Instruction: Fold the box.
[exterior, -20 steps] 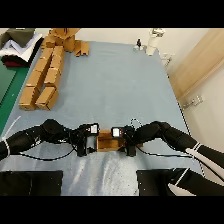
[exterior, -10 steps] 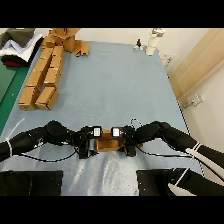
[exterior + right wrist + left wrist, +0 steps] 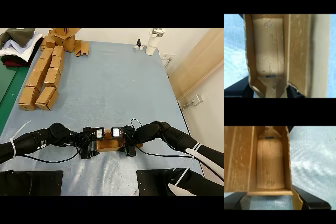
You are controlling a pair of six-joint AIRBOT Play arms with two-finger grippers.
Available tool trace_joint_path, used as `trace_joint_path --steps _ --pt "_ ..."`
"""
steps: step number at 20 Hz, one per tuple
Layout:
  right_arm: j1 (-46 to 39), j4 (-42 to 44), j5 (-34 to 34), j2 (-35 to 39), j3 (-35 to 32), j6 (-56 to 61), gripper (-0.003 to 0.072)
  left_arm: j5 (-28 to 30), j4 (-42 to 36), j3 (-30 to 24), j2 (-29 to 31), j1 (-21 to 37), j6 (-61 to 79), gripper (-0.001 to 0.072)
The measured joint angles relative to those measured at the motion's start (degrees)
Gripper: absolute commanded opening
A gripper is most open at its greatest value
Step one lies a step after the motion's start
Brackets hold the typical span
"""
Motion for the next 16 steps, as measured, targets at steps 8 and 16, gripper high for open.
trace_joint_path --steps 8,16 --pt "0.00 -0.02 -0.02 0.00 0.00 -0.09 0.0418 0.26 -0.11 0.02 -0.37 -0.11 0.02 0.0519" --pt "0.02 -0.02 -0.02 0.00 0.00 -0.02 0.0418 0.26 -0.07 0.02 -0.37 -0.11 0.02 0.0518"
